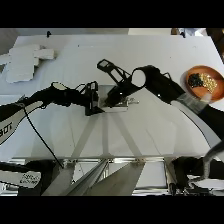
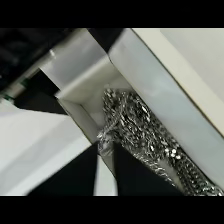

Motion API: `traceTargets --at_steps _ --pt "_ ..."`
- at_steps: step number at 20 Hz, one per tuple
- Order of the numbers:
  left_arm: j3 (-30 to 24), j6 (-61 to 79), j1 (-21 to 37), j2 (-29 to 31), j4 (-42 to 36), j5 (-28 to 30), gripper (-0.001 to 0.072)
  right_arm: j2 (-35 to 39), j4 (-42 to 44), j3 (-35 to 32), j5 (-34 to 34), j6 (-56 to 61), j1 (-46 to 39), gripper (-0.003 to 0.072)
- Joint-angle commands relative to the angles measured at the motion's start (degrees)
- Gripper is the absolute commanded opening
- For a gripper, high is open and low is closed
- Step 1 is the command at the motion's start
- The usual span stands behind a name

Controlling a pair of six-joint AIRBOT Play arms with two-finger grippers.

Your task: Fold the box and place the chain.

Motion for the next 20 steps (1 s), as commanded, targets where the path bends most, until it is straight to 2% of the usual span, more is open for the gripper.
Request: traceTargets --at_steps 1,7,11,13,15,18,20 --pt "0.02 0.0 0.0 0.04 0.02 0.0 0.0566 -3.28 -5.42 0.11 3.69 5.49 0.31 0.0423" --pt "0.02 0.0 -0.02 0.04 0.02 0.0 0.0566 5.77 -5.92 0.11 1.22 3.3 -2.99 0.0424" --pt "0.02 0.0 -0.02 0.04 0.02 0.0 0.0566 8.61 -6.27 0.07 9.09 -5.68 -12.87 0.0424" --pt "0.02 0.02 0.0 0.04 0.02 0.0 0.0566 8.61 -5.99 -0.66 11.43 -12.46 -18.16 0.0424" --pt "0.02 0.02 0.0 0.04 0.02 0.0 0.0566 8.61 -4.31 -3.08 10.84 -24.22 -22.32 0.0424" --pt "0.02 0.02 0.0 0.04 0.02 0.02 0.0566 8.24 3.04 -8.63 6.34 -45.4 -25.73 0.0424" --pt "0.02 0.0 0.0 0.04 0.02 0.0 0.0566 6.43 6.45 -10.73 3.19 -49.51 -26.12 0.0401"
